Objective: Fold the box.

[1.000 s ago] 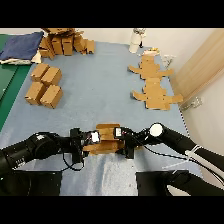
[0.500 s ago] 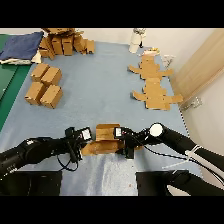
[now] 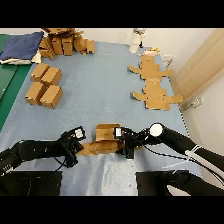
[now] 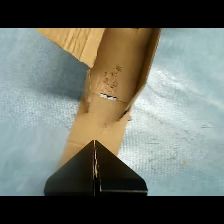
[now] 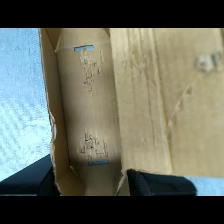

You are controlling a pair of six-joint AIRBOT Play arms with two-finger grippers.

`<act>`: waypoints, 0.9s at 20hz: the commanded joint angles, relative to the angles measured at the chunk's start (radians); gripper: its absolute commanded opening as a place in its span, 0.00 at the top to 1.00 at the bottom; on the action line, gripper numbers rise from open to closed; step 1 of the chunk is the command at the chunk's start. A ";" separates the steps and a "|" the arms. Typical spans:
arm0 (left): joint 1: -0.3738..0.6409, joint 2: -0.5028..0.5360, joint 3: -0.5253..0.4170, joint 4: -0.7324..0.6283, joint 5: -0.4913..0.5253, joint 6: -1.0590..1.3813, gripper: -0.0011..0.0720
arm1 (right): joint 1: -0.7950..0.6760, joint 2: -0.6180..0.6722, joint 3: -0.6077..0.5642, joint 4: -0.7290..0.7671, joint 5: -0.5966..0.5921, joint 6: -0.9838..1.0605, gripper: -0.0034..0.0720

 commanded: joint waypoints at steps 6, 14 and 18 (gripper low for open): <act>0.356 -0.145 0.051 -0.406 -0.366 0.610 0.97 | 0.000 0.000 0.000 0.000 0.000 0.000 0.29; 0.266 -0.411 0.201 -0.222 -0.334 0.512 0.97 | 0.000 -0.003 0.000 0.000 0.000 0.000 0.29; 0.266 -0.410 0.202 -0.225 -0.333 0.424 0.97 | 0.000 -0.003 0.000 0.000 0.000 0.000 0.29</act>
